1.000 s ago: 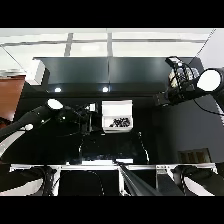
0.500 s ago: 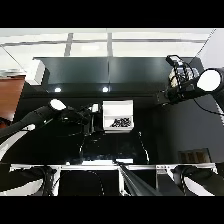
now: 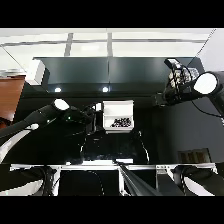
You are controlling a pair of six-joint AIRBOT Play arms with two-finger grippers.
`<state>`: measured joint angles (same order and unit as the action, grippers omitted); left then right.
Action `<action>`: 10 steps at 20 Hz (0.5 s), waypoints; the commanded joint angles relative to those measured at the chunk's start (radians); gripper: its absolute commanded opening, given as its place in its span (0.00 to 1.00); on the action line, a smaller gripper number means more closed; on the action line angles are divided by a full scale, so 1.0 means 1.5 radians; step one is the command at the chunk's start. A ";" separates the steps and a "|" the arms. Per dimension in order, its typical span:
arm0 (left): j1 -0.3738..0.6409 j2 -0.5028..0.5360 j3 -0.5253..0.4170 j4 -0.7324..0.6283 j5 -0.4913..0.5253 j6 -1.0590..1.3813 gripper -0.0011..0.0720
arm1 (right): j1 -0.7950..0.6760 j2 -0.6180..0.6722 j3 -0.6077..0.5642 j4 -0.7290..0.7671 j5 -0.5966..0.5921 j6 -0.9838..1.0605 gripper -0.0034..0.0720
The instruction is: Fold the box and place the chain.
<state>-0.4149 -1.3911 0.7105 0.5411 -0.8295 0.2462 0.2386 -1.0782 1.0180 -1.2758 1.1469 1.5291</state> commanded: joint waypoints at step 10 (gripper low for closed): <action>-0.010 -0.001 0.001 0.001 0.011 -0.004 0.55 | 0.001 -0.133 -0.015 0.239 -0.318 -0.042 0.97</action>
<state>-0.4294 -1.3911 0.7120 0.5423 -0.8162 0.2401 0.2386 -1.1965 0.9852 -1.0786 0.8215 1.5185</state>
